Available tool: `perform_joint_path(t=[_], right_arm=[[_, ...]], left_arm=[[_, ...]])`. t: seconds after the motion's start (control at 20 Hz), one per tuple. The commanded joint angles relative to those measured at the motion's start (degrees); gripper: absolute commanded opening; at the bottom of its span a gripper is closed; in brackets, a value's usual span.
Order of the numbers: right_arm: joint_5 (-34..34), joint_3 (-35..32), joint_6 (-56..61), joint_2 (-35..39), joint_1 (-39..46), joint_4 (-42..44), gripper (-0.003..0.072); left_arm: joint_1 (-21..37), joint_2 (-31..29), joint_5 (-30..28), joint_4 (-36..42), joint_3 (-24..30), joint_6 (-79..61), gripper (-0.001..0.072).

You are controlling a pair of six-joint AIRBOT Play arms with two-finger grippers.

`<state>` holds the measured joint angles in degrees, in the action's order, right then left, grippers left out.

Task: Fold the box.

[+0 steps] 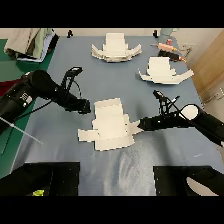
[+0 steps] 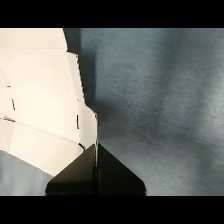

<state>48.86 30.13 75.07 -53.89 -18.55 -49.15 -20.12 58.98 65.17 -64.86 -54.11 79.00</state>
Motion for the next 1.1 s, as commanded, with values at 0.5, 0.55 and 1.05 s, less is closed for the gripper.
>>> perform_joint_path(t=[0.5, 0.55, 1.05], right_arm=[[-4.1, -0.6, 0.3, 1.6, -5.2, -2.1, 0.0001], [-3.9, -0.6, 0.0, 1.6, -5.2, -2.0, 0.0002], [-1.4, -0.6, -0.6, 1.6, -5.2, -2.1, 0.0002]], left_arm=[[11.6, 25.6, 2.5, 26.4, -0.5, -32.9, 0.0491], [11.6, 27.1, 2.6, 27.3, -0.9, -34.4, 0.0490], [11.5, 32.9, 12.0, 34.9, -3.7, -48.2, 0.0344]])
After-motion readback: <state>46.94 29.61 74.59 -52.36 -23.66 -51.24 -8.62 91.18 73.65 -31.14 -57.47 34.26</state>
